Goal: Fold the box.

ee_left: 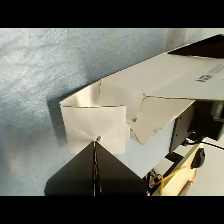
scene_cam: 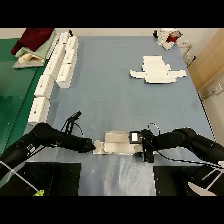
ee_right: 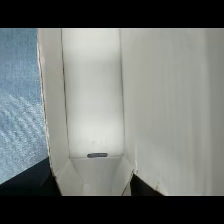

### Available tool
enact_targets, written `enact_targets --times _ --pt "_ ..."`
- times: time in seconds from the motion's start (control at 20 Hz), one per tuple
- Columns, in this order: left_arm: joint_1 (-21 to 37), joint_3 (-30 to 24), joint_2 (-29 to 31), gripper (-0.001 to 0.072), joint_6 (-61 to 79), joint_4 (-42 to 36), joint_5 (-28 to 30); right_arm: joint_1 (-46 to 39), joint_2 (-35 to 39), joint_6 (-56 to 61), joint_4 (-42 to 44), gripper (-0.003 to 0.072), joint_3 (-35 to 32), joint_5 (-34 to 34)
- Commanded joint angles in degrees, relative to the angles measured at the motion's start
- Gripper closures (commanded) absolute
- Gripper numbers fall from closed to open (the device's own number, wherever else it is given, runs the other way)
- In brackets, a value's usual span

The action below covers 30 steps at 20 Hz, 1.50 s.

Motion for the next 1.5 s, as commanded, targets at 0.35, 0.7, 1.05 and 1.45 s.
enact_targets --times 0.35,0.7,1.05,1.45 --pt "1.2 3.1 -0.1 0.0697 -12.0 16.0 -0.9 0.0 0.0 0.0 0.0 0.015 0.0 0.0" --pt "-2.9 3.1 -5.6 0.0697 -8.7 10.2 2.2 0.0 0.0 0.0 0.0 0.015 0.0 0.0" --pt "-7.0 3.7 -6.9 0.0698 -9.0 9.0 3.4 0.0 0.0 0.0 0.0 0.0151 0.0 0.0" --pt "-7.0 9.8 -5.7 0.0694 -9.1 7.1 -0.3 0.0 0.0 0.0 0.0 0.0151 0.0 0.0"
